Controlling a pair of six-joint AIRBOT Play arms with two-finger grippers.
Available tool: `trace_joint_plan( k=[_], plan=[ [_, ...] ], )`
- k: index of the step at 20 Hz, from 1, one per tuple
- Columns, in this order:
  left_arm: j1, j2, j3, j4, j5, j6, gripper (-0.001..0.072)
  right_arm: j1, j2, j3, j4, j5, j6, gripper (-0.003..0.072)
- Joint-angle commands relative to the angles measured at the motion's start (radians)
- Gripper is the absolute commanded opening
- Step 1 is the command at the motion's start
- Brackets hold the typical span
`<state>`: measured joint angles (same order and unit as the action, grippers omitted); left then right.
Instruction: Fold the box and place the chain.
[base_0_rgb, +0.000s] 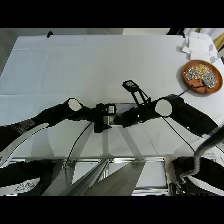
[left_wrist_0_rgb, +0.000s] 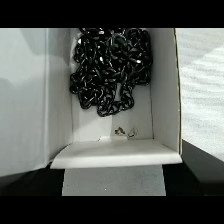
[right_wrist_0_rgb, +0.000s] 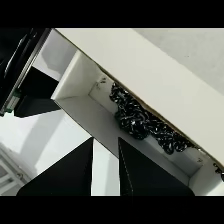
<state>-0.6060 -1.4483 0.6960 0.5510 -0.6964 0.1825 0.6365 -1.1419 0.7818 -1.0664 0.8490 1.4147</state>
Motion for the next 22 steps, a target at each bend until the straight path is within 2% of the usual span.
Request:
trace_joint_plan(
  k=[1, 4, 7, 10, 12, 15, 17, 22],
  plan=[
    [0.0, 0.0, 0.0, 0.0, 0.0, 0.0, 0.0135, -0.031, 0.016, 0.004, -0.007, 0.026, 0.003, 0.0182],
    [0.0, 0.0, 0.0, 0.0, 0.0, 0.0, 0.0135, -0.137, 0.129, 0.032, -0.08, 0.156, 0.005, 0.018],
    [0.0, 0.0, 0.0, 0.0, 0.0, 0.0, 0.0135, -0.315, 0.225, 0.073, -0.221, 0.317, 0.049, 0.018],
    [0.0, 0.0, 0.0, 0.0, 0.0, 0.0, 0.0135, -0.483, 0.222, 0.071, -0.373, 0.371, 0.06, 0.018],
    [0.0, 0.0, 0.0, 0.0, 0.0, 0.0, 0.0135, -0.554, 0.176, 0.071, -0.45, 0.354, 0.074, 0.0181],
    [0.0, 0.0, 0.0, 0.0, 0.0, 0.0, 0.0135, -0.599, 0.047, 0.071, -0.471, 0.281, 0.074, 0.0195],
    [0.0, 0.0, 0.0, 0.0, 0.0, 0.0, 0.0135, -0.599, -0.057, 0.071, -0.471, 0.212, 0.074, 0.0339],
    [0.0, 0.0, 0.0, 0.0, 0.0, 0.0, 0.0135, -0.599, -0.233, 0.071, -0.471, 0.098, 0.081, 0.0338]
  ],
)
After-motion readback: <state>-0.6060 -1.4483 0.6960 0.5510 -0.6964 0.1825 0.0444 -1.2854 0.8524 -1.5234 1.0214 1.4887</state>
